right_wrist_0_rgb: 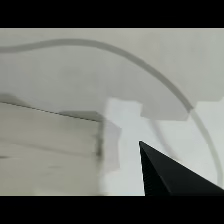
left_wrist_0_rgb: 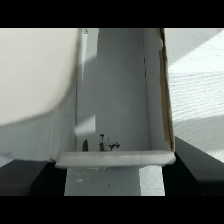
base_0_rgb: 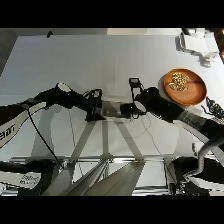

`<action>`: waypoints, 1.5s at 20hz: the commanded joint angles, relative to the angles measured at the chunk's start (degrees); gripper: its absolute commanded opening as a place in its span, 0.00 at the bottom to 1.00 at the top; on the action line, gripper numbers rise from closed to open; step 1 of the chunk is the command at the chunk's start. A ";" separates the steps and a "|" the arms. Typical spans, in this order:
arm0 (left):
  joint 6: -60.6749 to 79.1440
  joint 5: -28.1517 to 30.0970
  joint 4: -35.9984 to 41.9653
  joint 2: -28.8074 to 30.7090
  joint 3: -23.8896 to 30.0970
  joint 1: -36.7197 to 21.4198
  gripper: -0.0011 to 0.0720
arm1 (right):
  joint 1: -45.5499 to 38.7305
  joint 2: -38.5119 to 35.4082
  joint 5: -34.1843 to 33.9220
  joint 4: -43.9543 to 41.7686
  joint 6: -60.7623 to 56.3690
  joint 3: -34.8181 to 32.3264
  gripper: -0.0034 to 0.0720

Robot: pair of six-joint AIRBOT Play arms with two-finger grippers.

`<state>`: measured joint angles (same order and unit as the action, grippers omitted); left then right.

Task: Fold the box and place the chain.

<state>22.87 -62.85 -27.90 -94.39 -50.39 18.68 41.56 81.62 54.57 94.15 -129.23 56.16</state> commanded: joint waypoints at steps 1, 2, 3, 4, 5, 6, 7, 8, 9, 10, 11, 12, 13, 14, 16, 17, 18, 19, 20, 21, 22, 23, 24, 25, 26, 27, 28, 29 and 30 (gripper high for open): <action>-0.02 0.04 0.00 0.02 -0.02 -0.02 0.17 | 0.74 1.77 0.33 0.24 -5.40 2.97 0.60; -0.02 0.04 0.00 0.02 -0.02 -0.02 0.17 | 1.14 2.29 0.48 0.31 -9.03 2.95 0.56; -0.02 0.02 0.00 0.02 -0.02 -0.02 0.17 | 1.49 2.97 0.76 0.33 -10.91 2.95 0.56; -0.02 0.02 0.00 0.02 -0.02 -0.02 0.17 | 1.92 3.78 1.42 0.44 -12.04 2.95 0.56; -0.02 0.04 0.00 0.02 -0.02 -0.02 0.17 | 2.25 4.46 1.97 0.59 -12.02 2.95 0.52; -0.02 0.02 0.00 0.02 -0.02 -0.02 0.17 | 2.49 5.01 2.36 0.79 -12.02 2.95 0.43; -0.02 0.02 0.00 0.02 -0.02 -0.02 0.17 | 2.67 5.49 2.43 1.51 -12.17 2.95 0.41; -0.02 0.02 0.00 0.04 -0.02 -0.02 0.17 | 2.80 5.81 2.40 1.86 -13.00 2.95 0.38; -0.02 0.02 0.00 0.04 -0.02 -0.02 0.17 | 2.89 6.03 2.32 2.05 -13.49 2.95 0.25; -0.02 0.02 0.00 0.02 -0.02 -0.02 0.17 | 2.89 6.08 1.75 2.05 -13.49 2.95 0.06; -0.02 0.02 0.00 0.02 -0.02 -0.02 0.17 | 2.89 6.08 0.94 2.27 -13.42 2.97 0.06; -0.02 0.02 0.00 0.02 -0.02 -0.02 0.17 | 2.89 6.08 0.09 2.51 -13.27 2.97 0.06; -0.02 0.04 0.00 0.02 -0.02 -0.02 0.17 | 2.89 6.08 -0.07 2.69 -13.25 2.95 0.06; -0.02 0.02 0.00 0.02 -0.02 -0.02 0.17 | 2.89 6.05 -0.17 2.69 -13.20 2.97 0.06; -0.02 0.04 0.00 0.02 -0.02 -0.02 0.17 | 2.89 5.57 -0.09 2.69 -12.94 2.95 0.20; -0.02 0.02 0.00 0.02 -0.02 -0.02 0.17 | 2.86 4.90 -0.13 2.69 -11.21 2.95 0.37; -0.02 0.02 0.00 0.02 -0.02 -0.02 0.17 | 2.82 3.91 -0.11 2.69 -8.83 2.93 0.42; -0.02 0.02 0.00 0.04 -0.02 -0.02 0.17 | 2.82 2.64 -0.09 2.67 -7.19 2.93 0.42; -0.02 0.04 0.00 0.02 -0.02 -0.02 0.17 | 2.82 1.09 -0.09 2.67 -6.25 2.93 0.42; -0.02 0.00 0.00 0.02 -0.02 -0.02 0.17 | 2.82 -0.92 0.22 2.67 -4.72 2.93 0.42; -0.02 0.02 0.00 0.04 -0.02 -0.02 0.17 | 2.82 -3.02 0.66 2.64 -2.45 2.93 0.42; -0.02 0.04 0.00 0.02 -0.02 -0.02 0.17 | 2.82 -5.40 1.22 2.60 0.00 2.93 0.42; -0.02 0.02 0.00 0.02 -0.02 -0.02 0.17 | 2.82 -7.96 2.38 2.60 2.80 2.93 0.42; -0.02 0.02 0.00 0.02 -0.02 -0.02 0.17 | 2.82 -10.40 3.67 2.69 5.90 2.93 0.43; -0.02 0.04 0.00 0.02 -0.02 -0.02 0.17 | 2.45 -12.87 4.57 2.56 9.33 2.93 0.44; -0.02 0.02 0.00 0.02 -0.02 -0.02 0.17 | 1.53 -15.54 4.96 2.54 12.57 2.93 0.44; -0.02 0.02 0.00 0.02 -0.02 -0.02 0.17 | 0.04 -17.64 5.16 2.36 14.78 2.93 0.44; -0.02 0.02 0.00 0.02 -0.02 -0.02 0.17 | -2.12 -19.56 5.27 2.27 16.65 2.93 0.44; -0.02 0.02 0.00 0.02 -0.02 -0.02 0.17 | -5.11 -21.09 5.20 2.23 19.06 2.93 0.44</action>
